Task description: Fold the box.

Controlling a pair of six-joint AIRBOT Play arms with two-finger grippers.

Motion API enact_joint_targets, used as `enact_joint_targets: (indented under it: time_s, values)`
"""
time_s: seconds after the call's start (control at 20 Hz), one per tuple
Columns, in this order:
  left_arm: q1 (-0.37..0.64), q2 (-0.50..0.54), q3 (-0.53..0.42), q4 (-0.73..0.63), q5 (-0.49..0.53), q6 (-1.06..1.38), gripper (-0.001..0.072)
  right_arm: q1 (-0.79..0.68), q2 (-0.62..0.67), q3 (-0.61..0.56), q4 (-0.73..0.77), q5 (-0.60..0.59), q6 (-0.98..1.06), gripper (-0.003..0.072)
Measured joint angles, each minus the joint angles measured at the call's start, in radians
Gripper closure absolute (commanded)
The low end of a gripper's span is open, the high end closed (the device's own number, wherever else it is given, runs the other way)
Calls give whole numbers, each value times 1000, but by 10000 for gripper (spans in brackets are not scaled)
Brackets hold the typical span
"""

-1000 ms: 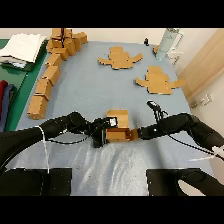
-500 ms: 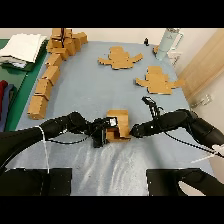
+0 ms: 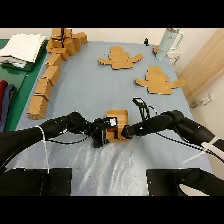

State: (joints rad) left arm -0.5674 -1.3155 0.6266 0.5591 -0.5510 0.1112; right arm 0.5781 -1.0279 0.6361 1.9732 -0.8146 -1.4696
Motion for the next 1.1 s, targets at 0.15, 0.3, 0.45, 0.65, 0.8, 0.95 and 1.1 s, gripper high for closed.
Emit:
enact_joint_targets:
  time_s: [0.15, 0.3, 0.45, 0.65, 0.8, 0.95, 1.1]
  values:
    - [0, 0, 0, 0, 0, 0, 230, 89, -54, 70, -175, -35, 227, 170]
    - [0, 0, 0, 0, 0, 0, 231, 179, -118, 154, -344, -127, 461, 170]
    - [0, 0, 0, 0, 0, 0, 231, 241, -194, 225, -449, -213, 614, 170]
    - [0, 0, 0, 0, 0, 0, 231, 270, -282, 278, -515, -284, 711, 271]
    - [0, 0, 0, 0, 0, 0, 231, 277, -315, 291, -554, -307, 741, 413]
    - [0, 0, 0, 0, 0, 0, 231, 280, -330, 296, -578, -320, 755, 682]
    - [0, 0, 0, -1, 0, -2, 231, 281, -336, 298, -584, -323, 764, 681]
